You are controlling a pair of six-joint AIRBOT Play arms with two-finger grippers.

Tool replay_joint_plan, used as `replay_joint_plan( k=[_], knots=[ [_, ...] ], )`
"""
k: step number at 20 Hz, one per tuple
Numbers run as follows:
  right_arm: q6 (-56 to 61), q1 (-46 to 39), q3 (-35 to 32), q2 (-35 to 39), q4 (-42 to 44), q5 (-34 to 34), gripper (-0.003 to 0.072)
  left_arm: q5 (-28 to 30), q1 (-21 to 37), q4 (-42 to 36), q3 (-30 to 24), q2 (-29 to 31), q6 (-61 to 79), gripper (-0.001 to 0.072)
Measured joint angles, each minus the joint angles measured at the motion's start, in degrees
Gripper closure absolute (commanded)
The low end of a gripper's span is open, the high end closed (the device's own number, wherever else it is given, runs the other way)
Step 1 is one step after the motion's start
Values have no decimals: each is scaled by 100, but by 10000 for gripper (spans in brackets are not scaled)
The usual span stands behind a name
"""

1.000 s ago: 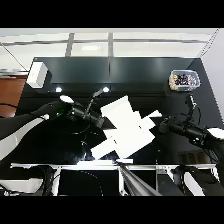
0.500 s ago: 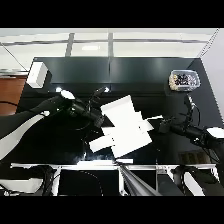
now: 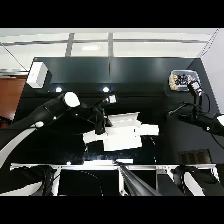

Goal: Fold the box and place the chain.

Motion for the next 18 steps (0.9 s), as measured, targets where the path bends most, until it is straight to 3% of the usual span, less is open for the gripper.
replay_joint_plan(
  k=[2, 5, 12, 18],
  knots=[
    [-37, 2, 76, 0, -151, -83, 49, 577, -114, 74, -260, 35, 299, 687],
    [-190, 9, 131, 2, -273, 46, 49, 1005, -186, 48, -487, -76, 575, 687],
    [-1169, 365, 39, -7, -365, 588, 50, 1174, -225, -52, -610, -214, 1054, 687],
    [-1711, 1106, -393, -57, -612, 304, 50, 1193, -225, -31, -566, -227, 1130, 686]
  ],
)
